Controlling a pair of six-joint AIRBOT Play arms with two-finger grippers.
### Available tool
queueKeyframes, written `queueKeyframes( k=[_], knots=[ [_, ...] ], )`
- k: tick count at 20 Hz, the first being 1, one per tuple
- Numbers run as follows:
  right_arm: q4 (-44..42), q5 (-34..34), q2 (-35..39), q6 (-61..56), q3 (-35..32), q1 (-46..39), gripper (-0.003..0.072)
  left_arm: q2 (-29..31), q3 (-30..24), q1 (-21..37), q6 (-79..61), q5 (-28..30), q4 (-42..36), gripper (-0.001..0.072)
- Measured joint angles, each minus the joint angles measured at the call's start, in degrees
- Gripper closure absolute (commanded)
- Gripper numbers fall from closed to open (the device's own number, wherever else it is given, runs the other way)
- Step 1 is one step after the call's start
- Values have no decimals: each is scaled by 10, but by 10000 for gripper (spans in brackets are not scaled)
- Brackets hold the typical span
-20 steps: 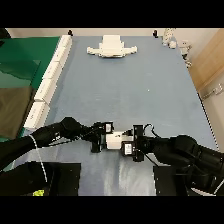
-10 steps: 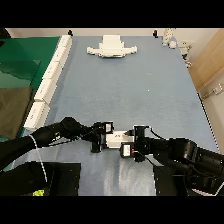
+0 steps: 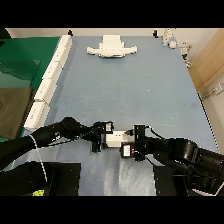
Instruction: Fold the box.
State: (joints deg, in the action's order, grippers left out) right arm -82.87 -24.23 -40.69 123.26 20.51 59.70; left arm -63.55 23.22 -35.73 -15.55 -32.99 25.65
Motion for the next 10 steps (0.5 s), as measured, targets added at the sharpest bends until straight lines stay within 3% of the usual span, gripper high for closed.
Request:
queueKeyframes(
  k=[10],
  knots=[
    [2,21,7,0,4,0,167,0,0,0,0,-1,0,283]
  ],
)
